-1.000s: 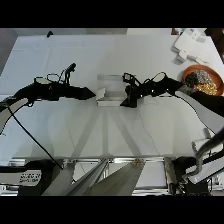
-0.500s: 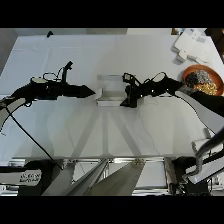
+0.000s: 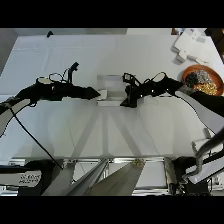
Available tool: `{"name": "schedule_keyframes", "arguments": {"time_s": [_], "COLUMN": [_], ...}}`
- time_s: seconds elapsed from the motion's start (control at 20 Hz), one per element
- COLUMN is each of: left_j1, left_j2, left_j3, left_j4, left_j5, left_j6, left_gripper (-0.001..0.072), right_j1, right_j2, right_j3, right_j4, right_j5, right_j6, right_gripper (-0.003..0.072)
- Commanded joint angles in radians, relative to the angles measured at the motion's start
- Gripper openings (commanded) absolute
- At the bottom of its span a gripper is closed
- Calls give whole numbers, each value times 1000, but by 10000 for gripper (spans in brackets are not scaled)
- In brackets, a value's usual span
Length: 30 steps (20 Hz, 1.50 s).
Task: Fold the box and place the chain.
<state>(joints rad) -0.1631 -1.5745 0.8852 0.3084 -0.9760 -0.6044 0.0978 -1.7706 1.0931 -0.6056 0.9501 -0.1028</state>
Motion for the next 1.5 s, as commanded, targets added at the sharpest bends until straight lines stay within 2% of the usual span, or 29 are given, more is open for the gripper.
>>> {"name": "schedule_keyframes", "arguments": {"time_s": [0.0, 0.4, 0.7, 0.95, 1.3, 1.45], "left_j1": [-19, -26, -26, -29, -98, -148], "left_j2": [-10, -13, -12, -11, -12, -12], "left_j3": [0, 0, 0, 7, 147, 181], "left_j4": [-4, -16, 94, 106, 328, 505], "left_j5": [18, 60, 86, 113, 112, 112], "left_j6": [-3, -56, -168, -213, -383, -483], "left_gripper": [424, 425, 424, 416, 414, 413], "right_j1": [1, 1, 1, 1, 1, 1], "right_j2": [-1, -1, -1, -1, -1, -1], "right_j3": [0, 0, 0, 0, 0, 0], "right_j4": [0, 0, 0, 0, 0, 0], "right_j5": [0, 0, 0, 0, 0, 0], "right_j6": [0, 0, 0, 0, 0, 0], "right_gripper": [556, 556, 556, 556, 556, 556]}}
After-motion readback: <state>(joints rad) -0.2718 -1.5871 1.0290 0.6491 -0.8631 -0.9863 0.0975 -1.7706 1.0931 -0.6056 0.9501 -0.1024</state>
